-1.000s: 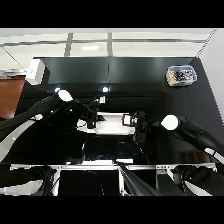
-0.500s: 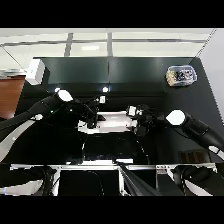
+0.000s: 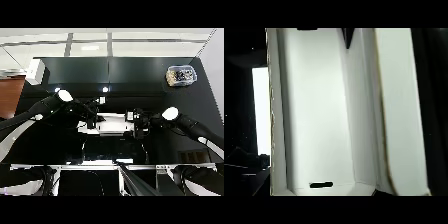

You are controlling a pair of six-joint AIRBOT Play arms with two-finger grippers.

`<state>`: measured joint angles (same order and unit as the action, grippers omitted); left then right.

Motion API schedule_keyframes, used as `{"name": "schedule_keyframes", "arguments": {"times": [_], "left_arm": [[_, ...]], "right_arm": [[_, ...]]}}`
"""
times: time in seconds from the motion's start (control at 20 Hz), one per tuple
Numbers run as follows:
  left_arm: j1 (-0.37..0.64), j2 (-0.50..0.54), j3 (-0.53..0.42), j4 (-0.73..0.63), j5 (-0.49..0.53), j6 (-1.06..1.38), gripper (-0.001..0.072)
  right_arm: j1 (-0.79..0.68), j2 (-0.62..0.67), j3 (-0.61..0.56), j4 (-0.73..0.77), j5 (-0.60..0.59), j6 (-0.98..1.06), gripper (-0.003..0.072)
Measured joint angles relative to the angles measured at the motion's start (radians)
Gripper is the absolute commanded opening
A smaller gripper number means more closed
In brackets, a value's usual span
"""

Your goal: Fold the box and place the chain.

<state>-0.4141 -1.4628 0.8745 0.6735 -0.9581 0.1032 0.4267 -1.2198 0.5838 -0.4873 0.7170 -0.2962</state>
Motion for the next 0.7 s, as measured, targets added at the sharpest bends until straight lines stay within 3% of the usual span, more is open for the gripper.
{"name": "schedule_keyframes", "arguments": {"times": [0.15, 0.2, 0.7], "left_arm": [[0.0, 0.0, 0.0, 0.0, 0.0, 0.0, 0.0029], [0.0, 0.0, 0.0, 0.0, 0.0, 0.0, 0.0029], [-0.001, 0.0, 0.0, -0.001, 0.004, -0.004, 0.0029]], "right_arm": [[-0.001, -0.04, 0.0, 0.006, 0.006, -0.032, 0.0692], [-0.001, -0.051, 0.001, 0.007, 0.01, -0.039, 0.0653], [-0.001, -0.111, 0.042, -0.019, 0.023, -0.01, 0.0654]]}}
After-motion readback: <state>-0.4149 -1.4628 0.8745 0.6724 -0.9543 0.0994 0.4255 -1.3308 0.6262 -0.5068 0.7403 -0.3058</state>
